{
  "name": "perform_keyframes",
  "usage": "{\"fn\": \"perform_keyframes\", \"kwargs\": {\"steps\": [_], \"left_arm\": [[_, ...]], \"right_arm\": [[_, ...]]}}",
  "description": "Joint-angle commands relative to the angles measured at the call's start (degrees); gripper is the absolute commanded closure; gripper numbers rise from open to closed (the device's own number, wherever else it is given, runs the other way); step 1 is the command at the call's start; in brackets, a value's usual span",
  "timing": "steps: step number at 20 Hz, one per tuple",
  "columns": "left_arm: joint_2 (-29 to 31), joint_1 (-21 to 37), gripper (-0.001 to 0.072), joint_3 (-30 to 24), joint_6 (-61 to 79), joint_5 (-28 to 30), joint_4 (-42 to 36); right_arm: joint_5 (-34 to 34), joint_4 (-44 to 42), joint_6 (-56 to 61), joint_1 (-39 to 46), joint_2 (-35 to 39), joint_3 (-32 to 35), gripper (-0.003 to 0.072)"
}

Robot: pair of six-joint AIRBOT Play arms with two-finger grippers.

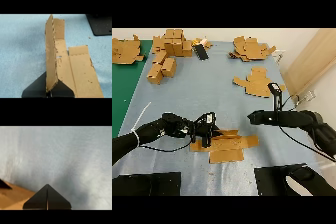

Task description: Fold the box.

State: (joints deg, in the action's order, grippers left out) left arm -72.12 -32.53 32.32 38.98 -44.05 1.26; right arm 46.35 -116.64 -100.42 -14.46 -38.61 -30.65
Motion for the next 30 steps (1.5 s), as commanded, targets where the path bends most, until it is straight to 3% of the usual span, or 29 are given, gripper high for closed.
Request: {"fn": "perform_keyframes", "kwargs": {"steps": [1,4,6,12,16,18,19,20,21,25,30], "left_arm": [[0.0,0.0,0.0698,0.0,0.0,0.0,0.0],[0.0,0.0,0.0698,0.0,0.0,0.0,0.0],[0.0,0.0,0.0698,0.0,0.0,0.0,0.0],[0.0,0.0,0.0698,0.0,0.0,0.0,0.0],[0.0,0.0,0.0698,0.0,0.0,0.0,0.0],[0.0,0.0,0.0698,0.0,0.0,0.0,0.0],[0.0,0.0,0.0698,0.0,0.0,0.0,0.0],[0.0,0.0,0.0698,0.0,0.0,0.0,0.0],[0.0,0.0,0.0698,0.0,0.0,0.0,0.0],[0.0,0.0,0.0698,0.0,0.0,0.0,0.0],[0.0,0.0,0.0698,0.0,0.0,0.0,0.0]], "right_arm": [[13.9,5.4,-3.8,-0.7,9.5,0.5,0.0685],[23.7,0.7,-18.6,-4.3,15.6,2.4,0.0684],[24.3,0.7,-22.4,-9.1,15.6,4.9,0.0683],[12.9,14.1,-22.6,-30.3,7.5,9.4,0.0684],[10.8,25.3,-14.3,-47.6,10.3,11.2,0.0684],[4.4,32.5,-11.5,-54.5,12.3,14.5,0.0681],[0.4,36.8,-10.3,-56.5,12.1,16.1,0.0512],[-3.5,39.5,-10.1,-57.5,11.3,17.4,0.0275],[-6.6,40.9,-10.1,-57.5,10.1,18.3,0.0212],[-10.4,42.0,-10.1,-57.4,5.0,18.5,0.0212],[-10.9,43.9,-10.1,-57.4,3.9,18.5,0.0212]]}}
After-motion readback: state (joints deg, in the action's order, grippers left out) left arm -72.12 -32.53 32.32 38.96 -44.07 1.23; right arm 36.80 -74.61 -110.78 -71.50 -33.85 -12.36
